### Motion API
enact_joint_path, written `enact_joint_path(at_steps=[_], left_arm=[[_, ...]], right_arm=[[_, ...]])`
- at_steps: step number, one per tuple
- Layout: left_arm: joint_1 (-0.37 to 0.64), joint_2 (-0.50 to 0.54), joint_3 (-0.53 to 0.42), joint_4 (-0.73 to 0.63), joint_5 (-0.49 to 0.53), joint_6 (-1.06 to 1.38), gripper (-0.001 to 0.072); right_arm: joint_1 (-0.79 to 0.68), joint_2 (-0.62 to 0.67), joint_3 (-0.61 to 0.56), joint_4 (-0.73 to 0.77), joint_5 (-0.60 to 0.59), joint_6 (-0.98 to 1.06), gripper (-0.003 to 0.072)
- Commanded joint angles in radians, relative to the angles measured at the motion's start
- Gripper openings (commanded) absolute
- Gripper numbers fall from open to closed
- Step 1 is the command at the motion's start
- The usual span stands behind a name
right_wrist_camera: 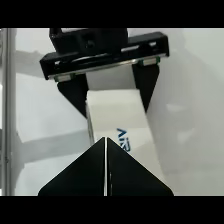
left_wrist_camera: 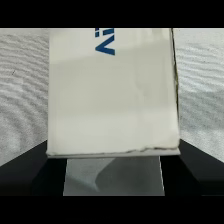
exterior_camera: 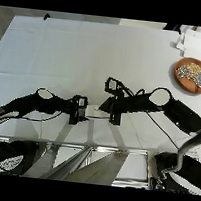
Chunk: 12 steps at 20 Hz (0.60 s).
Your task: Fold the box and place the chain.
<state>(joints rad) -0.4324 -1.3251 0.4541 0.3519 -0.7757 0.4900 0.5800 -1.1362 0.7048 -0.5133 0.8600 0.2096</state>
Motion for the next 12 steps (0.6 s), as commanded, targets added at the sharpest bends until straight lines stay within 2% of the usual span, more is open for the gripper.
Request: enact_joint_path(at_steps=[1, 5, 12], left_arm=[[0.001, 0.001, 0.0, 0.0, 0.001, 0.0, 0.0254], [0.001, 0.001, 0.0, 0.0, 0.001, 0.0, 0.0254], [0.001, 0.0, 0.0, 0.0, 0.001, 0.0, 0.0254]], right_arm=[[-0.016, -0.056, -0.078, 0.126, -0.011, -0.09, 0.0014], [-0.016, -0.13, -0.085, 0.155, 0.0, -0.114, 0.0014], [-0.014, -0.142, -0.091, 0.117, 0.005, -0.132, 0.0014]])
